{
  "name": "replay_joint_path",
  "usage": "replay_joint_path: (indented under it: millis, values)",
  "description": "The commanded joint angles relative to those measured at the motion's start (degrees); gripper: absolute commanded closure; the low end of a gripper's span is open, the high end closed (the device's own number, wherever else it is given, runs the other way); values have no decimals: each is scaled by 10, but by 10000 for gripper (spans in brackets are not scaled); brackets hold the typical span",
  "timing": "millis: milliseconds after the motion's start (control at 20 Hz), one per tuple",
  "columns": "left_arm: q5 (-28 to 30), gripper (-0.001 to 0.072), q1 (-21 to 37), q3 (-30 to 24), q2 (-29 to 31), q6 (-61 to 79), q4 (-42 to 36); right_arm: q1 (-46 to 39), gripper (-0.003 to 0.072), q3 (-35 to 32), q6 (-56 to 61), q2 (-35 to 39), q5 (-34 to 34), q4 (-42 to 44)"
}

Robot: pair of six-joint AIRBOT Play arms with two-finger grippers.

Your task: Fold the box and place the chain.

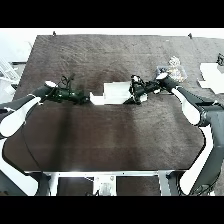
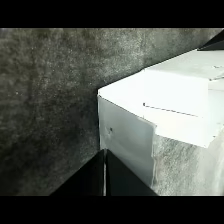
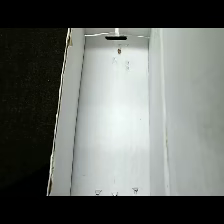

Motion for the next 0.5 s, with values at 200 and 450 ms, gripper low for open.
replay_joint_path:
  millis: [200, 450]
  values:
    - [17, 690, -27, 0, -12, -11, -5, 0, 102, 0, 0, 0, 0, 0]
    - [-4, 689, -21, 6, -12, 3, 0, 0, 102, 0, 0, 0, 0, 0]
